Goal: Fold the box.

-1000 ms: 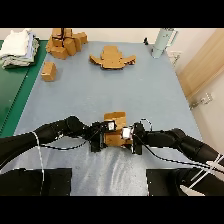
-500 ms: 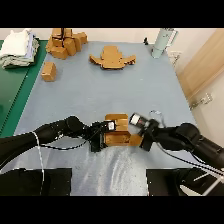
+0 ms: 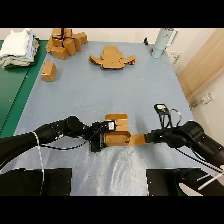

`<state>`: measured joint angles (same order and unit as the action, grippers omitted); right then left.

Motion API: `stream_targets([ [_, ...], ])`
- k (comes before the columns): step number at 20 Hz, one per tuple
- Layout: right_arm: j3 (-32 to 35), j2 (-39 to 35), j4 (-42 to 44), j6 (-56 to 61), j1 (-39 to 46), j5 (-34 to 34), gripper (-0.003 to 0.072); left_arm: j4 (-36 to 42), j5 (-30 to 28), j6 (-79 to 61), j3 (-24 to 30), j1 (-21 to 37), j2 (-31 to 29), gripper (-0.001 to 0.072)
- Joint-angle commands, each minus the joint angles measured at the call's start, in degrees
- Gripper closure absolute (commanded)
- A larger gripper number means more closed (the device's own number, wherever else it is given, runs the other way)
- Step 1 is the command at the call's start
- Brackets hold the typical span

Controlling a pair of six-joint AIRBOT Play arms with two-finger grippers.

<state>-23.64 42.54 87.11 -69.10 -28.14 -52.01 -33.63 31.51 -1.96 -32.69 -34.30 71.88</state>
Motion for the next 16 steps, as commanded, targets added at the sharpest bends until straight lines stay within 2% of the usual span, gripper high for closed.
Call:
stream_targets([
  [1,0.63,5.66,18.32,-8.94,0.74,8.07,0.0681,-0.02,0.0,-0.02,0.0,0.02,0.02,0.0186],
  [5,0.61,7.69,19.89,-10.49,0.72,9.51,0.0681,-0.02,0.0,-0.02,0.0,0.02,0.02,0.0186],
  [11,-0.24,1.75,21.59,-10.47,0.72,8.94,0.0679,-0.02,0.0,-0.02,0.0,0.02,0.02,0.0186],
  [13,-0.68,0.09,23.34,-10.49,0.74,8.5,0.0616,-0.02,0.0,-0.02,0.0,0.02,0.02,0.0186],
  [15,-0.7,-0.22,26.69,-10.51,0.68,8.41,0.0616,-0.02,0.0,-0.02,0.0,0.02,0.02,0.0186],
  [16,-0.7,-0.07,28.3,-10.51,0.44,8.5,0.0529,-0.02,0.0,-0.02,0.0,0.02,0.02,0.0186],
])
